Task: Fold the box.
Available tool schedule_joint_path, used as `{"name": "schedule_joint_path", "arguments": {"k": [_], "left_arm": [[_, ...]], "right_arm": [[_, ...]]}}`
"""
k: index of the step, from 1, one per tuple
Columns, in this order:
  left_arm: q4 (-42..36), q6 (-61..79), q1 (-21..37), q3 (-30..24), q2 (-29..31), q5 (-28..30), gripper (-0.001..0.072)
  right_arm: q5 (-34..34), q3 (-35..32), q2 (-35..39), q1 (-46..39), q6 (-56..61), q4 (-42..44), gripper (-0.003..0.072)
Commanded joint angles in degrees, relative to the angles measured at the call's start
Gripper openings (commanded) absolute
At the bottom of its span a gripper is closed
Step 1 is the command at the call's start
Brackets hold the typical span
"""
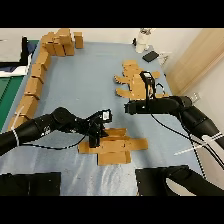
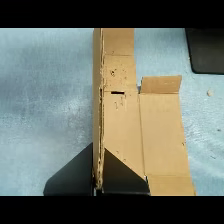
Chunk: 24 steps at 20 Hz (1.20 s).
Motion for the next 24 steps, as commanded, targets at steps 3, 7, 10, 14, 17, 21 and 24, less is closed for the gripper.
{"name": "schedule_joint_path", "arguments": {"k": [3,7,10,14,17,21,24], "left_arm": [[-0.46,0.2,0.02,0.0,-0.83,-0.63,0.0008],[-0.46,0.15,-0.07,0.0,-1.18,-1.86,0.0009],[-0.44,-0.9,-0.07,0.0,-1.25,-1.84,0.001],[-0.44,-0.9,0.0,0.04,-1.22,-1.81,0.0011],[-0.46,-0.87,0.0,0.04,-1.22,-1.79,0.0011],[-0.44,-0.87,-0.04,0.04,-1.22,-1.81,0.0011],[-0.44,-0.87,-0.04,0.04,-1.25,-1.81,0.0011]], "right_arm": [[0.0,0.07,-0.02,0.02,0.02,0.0,0.0131],[0.0,0.07,-0.02,0.02,0.02,0.0,0.0131],[-0.17,0.07,-0.02,0.02,0.02,0.0,0.0131],[-3.85,0.33,1.03,0.02,-0.52,-1.22,0.0005],[-16.9,0.9,6.34,0.55,5.22,-5.86,0.0005],[-35.93,0.61,15.96,7.78,24.02,-20.2,0.0004],[-37.11,-1.84,19.32,17.33,13.49,-14.34,0.0004]]}}
